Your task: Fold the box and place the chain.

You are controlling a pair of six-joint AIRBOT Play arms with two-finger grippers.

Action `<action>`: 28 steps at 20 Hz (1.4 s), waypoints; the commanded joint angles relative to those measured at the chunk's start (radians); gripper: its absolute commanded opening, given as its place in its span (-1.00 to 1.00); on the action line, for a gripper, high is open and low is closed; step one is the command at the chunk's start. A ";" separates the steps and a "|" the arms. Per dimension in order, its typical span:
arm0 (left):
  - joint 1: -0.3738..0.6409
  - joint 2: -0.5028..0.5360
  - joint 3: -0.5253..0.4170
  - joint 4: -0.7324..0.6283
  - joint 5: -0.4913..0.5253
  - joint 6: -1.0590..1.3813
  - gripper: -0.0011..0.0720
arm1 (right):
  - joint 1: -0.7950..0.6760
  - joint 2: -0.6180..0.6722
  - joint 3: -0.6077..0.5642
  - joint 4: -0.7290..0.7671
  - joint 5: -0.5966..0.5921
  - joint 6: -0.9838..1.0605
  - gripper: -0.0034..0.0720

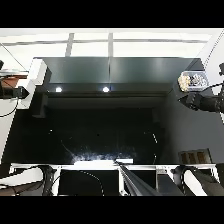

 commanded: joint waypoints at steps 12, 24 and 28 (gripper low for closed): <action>-0.011 -0.084 -0.002 -0.080 0.091 0.032 0.00 | 0.002 0.001 0.001 -0.001 -0.019 0.014 -0.81; -0.024 0.122 0.008 -0.070 0.055 0.028 0.96 | 0.002 0.001 0.001 -0.003 -0.007 0.013 -0.81; -0.037 0.306 0.023 -0.148 0.034 0.016 0.84 | 0.002 0.001 0.001 -0.002 -0.007 -0.008 -0.81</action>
